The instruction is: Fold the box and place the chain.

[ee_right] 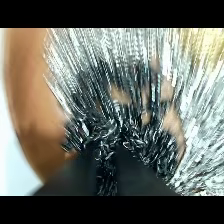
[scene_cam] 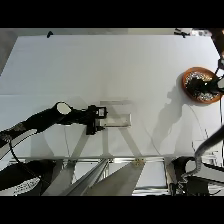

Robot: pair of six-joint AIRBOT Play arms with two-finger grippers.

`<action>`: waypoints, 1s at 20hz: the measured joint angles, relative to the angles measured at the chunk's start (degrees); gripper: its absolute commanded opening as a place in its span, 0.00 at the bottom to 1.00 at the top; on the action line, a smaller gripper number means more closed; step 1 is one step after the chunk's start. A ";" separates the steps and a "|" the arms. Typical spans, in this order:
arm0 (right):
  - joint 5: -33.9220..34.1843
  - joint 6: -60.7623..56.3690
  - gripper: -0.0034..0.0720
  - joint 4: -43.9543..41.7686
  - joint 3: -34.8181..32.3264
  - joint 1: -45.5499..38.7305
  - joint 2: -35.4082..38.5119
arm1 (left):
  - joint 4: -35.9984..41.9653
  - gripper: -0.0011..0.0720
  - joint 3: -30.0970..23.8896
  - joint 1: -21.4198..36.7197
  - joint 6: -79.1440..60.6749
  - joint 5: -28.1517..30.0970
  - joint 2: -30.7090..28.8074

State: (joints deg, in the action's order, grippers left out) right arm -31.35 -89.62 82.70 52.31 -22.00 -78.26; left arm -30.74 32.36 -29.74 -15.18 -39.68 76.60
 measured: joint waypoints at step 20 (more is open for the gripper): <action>-11.15 8.72 0.64 -1.62 2.54 0.02 -0.20 | 0.07 0.39 0.00 0.00 0.00 0.00 0.00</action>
